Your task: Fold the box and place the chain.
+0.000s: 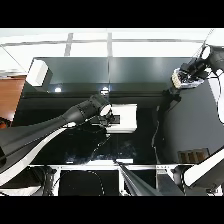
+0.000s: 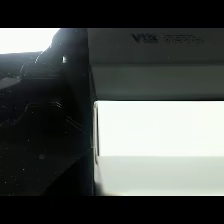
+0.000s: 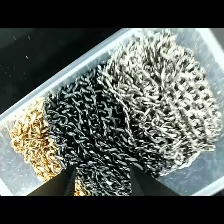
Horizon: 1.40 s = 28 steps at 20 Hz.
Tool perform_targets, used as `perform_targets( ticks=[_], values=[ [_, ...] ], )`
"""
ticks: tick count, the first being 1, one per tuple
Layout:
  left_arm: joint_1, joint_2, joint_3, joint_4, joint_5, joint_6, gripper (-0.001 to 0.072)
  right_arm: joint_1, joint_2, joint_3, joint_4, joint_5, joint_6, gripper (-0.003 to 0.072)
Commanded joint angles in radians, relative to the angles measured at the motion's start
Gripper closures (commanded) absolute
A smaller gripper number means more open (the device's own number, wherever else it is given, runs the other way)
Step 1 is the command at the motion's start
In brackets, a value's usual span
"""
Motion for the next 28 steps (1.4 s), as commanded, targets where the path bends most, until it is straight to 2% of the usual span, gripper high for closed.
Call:
perform_targets(
  ticks=[1, 8, 9, 10, 11, 14, 20, 24, 26, 28],
  values=[
    [0.000, 0.000, 0.000, 0.000, 0.000, 0.000, 0.0678, 0.001, -0.026, 0.003, 0.010, 0.007, 0.030, 0.0317],
    [0.000, 0.000, 0.000, 0.000, 0.000, 0.000, 0.0678, -0.012, -0.044, 0.003, -0.016, -0.035, 0.052, 0.0316],
    [0.000, 0.000, 0.000, 0.000, 0.000, 0.000, 0.0678, -0.014, -0.044, 0.003, -0.012, -0.032, 0.051, 0.0436],
    [0.000, 0.000, 0.000, 0.000, 0.000, 0.000, 0.0678, -0.015, -0.043, 0.004, -0.012, -0.024, 0.047, 0.0598],
    [0.000, 0.000, 0.000, 0.000, 0.000, 0.000, 0.0679, -0.016, -0.042, 0.011, -0.013, -0.015, 0.029, 0.0673],
    [0.001, 0.000, 0.000, 0.000, 0.000, 0.000, 0.0679, -0.016, -0.008, 0.056, -0.014, 0.002, -0.085, 0.0677],
    [0.001, 0.000, 0.000, 0.000, 0.000, 0.000, 0.0679, -0.015, 0.231, 0.064, -0.008, 0.040, -0.276, 0.0678],
    [0.001, 0.000, 0.000, 0.000, 0.000, 0.000, 0.0679, -0.015, 0.390, 0.064, 0.077, 0.076, -0.355, 0.0679],
    [0.001, 0.000, 0.000, 0.000, 0.000, 0.000, 0.0679, -0.013, 0.478, 0.062, 0.169, 0.151, -0.417, 0.0679],
    [0.001, 0.000, 0.000, 0.000, 0.000, 0.000, 0.0679, 0.002, 0.573, 0.044, 0.215, 0.167, -0.444, 0.0680]
  ],
)
